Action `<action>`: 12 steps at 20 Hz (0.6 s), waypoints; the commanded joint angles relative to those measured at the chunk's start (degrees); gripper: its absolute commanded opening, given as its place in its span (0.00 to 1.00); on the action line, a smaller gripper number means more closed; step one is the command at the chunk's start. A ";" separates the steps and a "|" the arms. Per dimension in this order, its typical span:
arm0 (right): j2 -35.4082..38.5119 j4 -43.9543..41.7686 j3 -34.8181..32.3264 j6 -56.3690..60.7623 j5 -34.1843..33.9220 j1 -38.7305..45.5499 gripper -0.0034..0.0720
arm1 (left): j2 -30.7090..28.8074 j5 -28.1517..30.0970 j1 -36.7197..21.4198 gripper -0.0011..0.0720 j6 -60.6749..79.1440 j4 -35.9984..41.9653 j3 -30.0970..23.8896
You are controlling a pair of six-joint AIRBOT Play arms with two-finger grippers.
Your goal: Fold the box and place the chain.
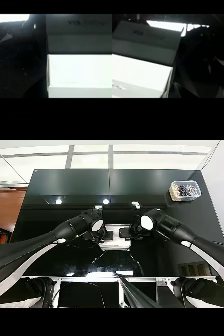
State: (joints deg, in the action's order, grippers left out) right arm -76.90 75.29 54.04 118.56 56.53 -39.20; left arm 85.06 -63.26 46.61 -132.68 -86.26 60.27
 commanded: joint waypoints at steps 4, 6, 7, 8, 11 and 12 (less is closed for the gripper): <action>-3.63 3.23 1.44 6.67 2.16 -3.76 0.45 | 0.02 0.00 -0.04 0.05 0.02 -0.02 0.04; -5.14 3.43 1.55 7.08 2.23 -4.46 0.45 | 0.02 0.00 -0.04 0.05 0.00 -0.02 0.04; -5.64 3.48 1.66 7.10 2.21 -4.59 0.39 | 0.02 -0.02 -0.04 0.05 0.00 -0.02 0.04; -5.77 3.80 1.68 7.30 1.90 -4.66 0.36 | 0.02 -0.04 -0.04 0.05 0.00 -0.02 0.04; -5.75 5.84 2.43 8.07 2.62 -4.66 0.36 | 0.02 -0.04 -0.04 0.05 0.00 -0.02 0.04; -5.75 5.92 2.84 8.04 2.78 -4.68 0.36 | 0.02 -0.04 -0.04 0.05 0.00 -0.02 0.04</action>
